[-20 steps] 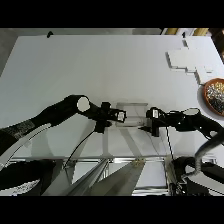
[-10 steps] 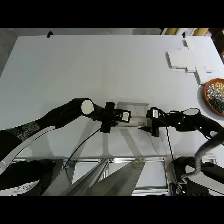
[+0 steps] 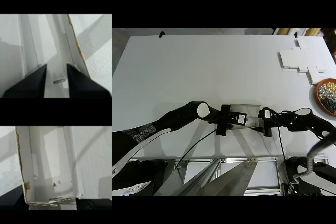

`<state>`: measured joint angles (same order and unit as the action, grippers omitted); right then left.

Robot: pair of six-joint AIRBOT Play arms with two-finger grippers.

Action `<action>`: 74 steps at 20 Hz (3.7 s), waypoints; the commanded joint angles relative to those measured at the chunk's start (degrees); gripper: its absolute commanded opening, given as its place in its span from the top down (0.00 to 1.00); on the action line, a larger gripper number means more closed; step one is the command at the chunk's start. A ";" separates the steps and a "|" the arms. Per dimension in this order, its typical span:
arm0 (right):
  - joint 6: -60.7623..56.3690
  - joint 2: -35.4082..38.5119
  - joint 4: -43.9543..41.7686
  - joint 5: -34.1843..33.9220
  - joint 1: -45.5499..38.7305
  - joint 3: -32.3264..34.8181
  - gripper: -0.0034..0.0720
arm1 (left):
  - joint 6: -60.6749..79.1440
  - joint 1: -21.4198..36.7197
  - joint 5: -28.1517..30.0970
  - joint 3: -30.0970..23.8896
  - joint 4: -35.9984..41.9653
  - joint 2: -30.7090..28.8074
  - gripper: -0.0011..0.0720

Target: Fold the box and place the chain.

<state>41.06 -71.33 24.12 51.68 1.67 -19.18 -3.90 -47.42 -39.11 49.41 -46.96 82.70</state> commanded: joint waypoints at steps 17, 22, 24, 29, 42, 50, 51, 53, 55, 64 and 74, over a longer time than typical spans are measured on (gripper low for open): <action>-0.09 0.02 -0.15 -0.04 0.00 0.02 0.41 | -47.52 7.85 -15.17 0.00 -19.96 -15.56 0.98; -0.09 0.02 -0.15 -0.04 0.00 0.02 0.41 | -86.86 15.45 -9.60 -5.09 -18.40 -14.99 0.98; -0.09 0.02 -0.15 -0.04 0.00 0.02 0.41 | -89.55 16.09 -5.84 -8.68 -14.19 -12.81 0.98; -0.09 0.02 -0.15 -0.04 0.00 0.02 0.41 | -88.54 13.38 -6.49 -9.75 -6.93 -6.16 0.98; -0.09 0.02 -0.13 -0.04 0.00 0.02 0.41 | -82.40 10.54 -6.10 -9.42 4.68 -9.42 0.98; -0.09 0.02 -0.15 -0.04 0.00 0.02 0.41 | -82.25 7.30 -2.86 -8.98 8.83 -10.10 0.77; -0.09 0.02 -0.15 -0.04 0.00 0.02 0.41 | -82.25 7.30 -2.84 -8.98 8.81 -10.10 0.77; -0.07 0.02 -0.15 -0.04 0.00 0.02 0.41 | -82.25 7.32 -2.78 -8.98 8.81 -10.10 0.77; -0.07 0.02 -0.15 -0.04 0.00 0.02 0.41 | -82.25 7.32 -2.32 -8.98 8.85 -10.10 0.77; -0.09 0.02 -0.15 -0.04 0.00 0.02 0.41 | -82.62 6.34 -0.48 -6.51 8.55 -9.14 0.53; -0.09 0.02 -0.15 -0.04 0.00 0.02 0.41 | -99.12 1.55 -2.34 1.75 -6.29 -4.52 0.53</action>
<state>40.77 -71.33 23.92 51.62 1.67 -19.16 -99.31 -44.66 -41.01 49.06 -49.56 77.62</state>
